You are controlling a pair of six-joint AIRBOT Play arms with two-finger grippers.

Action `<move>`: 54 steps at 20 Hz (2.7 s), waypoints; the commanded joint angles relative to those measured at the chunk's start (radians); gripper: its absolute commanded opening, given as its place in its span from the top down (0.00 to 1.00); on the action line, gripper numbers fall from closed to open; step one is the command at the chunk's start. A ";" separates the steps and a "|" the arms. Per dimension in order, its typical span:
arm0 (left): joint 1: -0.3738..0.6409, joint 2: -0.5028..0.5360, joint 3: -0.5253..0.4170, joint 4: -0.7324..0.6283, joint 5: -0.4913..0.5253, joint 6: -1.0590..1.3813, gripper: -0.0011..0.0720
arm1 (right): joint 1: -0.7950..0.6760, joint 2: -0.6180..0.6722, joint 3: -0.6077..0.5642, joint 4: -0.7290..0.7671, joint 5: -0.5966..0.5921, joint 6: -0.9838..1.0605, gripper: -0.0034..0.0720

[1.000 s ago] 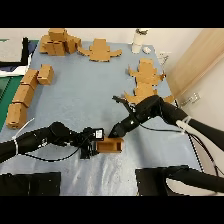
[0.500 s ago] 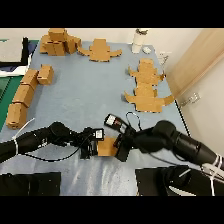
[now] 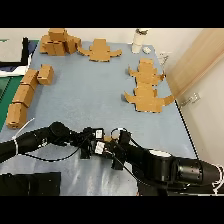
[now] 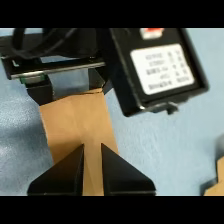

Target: Fold the box.

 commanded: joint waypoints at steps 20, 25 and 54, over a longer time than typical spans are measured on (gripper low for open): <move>0.000 0.000 0.001 0.000 0.000 0.000 0.37 | 0.022 -0.055 -0.002 -0.008 0.017 -0.173 0.41; 0.000 0.000 0.001 0.000 0.000 0.000 0.37 | 0.023 -0.069 -0.018 -0.008 0.019 -0.173 0.41; 0.000 0.000 0.001 0.000 0.000 0.000 0.37 | 0.038 -0.088 -0.009 -0.062 -0.003 -0.232 0.58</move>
